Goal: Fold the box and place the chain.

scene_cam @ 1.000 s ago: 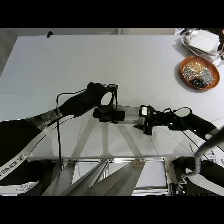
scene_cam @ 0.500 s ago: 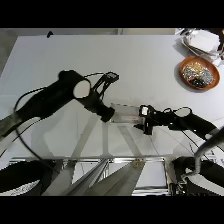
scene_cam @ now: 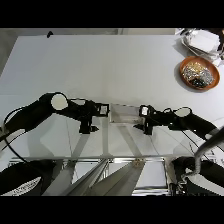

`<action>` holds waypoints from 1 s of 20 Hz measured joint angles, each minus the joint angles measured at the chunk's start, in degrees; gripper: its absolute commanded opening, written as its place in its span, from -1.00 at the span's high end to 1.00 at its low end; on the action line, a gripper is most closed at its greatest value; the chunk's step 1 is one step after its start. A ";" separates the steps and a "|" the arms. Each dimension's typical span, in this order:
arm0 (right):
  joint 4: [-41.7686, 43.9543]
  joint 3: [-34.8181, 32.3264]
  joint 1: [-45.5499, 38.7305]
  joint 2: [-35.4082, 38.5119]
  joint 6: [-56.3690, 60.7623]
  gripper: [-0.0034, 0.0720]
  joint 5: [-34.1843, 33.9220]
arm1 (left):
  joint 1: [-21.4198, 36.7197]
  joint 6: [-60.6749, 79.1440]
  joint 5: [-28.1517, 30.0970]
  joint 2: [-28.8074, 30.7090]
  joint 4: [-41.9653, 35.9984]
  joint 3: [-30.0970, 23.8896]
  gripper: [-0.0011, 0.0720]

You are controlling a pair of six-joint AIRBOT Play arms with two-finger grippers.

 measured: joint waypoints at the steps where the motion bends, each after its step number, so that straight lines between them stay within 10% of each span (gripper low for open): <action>1: -0.02 0.00 0.00 -0.02 0.00 -0.15 0.00 | 0.96 3.65 1.20 -1.36 -2.12 -0.70 -0.94; 20: 0.00 0.00 0.00 0.00 -0.02 -0.15 0.00 | 3.13 28.92 8.63 -11.72 -27.41 -2.58 -0.95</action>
